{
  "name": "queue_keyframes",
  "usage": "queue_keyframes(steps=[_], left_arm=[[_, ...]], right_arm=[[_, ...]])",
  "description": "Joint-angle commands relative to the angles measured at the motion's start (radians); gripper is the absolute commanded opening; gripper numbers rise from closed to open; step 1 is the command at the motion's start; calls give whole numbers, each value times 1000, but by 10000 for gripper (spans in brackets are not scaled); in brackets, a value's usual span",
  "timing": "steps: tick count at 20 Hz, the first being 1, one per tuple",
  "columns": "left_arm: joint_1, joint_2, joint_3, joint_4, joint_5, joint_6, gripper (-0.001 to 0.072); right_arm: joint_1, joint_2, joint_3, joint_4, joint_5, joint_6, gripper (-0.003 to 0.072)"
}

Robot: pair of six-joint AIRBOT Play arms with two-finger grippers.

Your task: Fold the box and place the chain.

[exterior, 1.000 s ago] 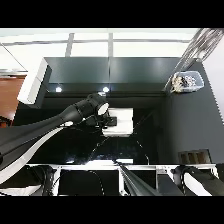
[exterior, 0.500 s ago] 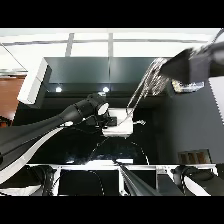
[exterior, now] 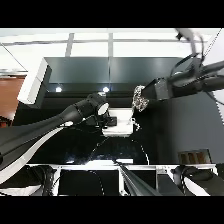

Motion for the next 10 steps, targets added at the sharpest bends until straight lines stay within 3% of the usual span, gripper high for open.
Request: queue_keyframes(steps=[1, 4, 10], left_arm=[[0, 0, 0, 0, 0, 0, 28], [0, 0, 0, 0, 0, 0, 28], [0, 0, 0, 0, 0, 0, 28]], right_arm=[[27, -2, -122, 25, -133, 3, 18], [64, -2, -172, 3, -150, 3, 18], [66, -1, -175, -23, -64, 26, 18]])
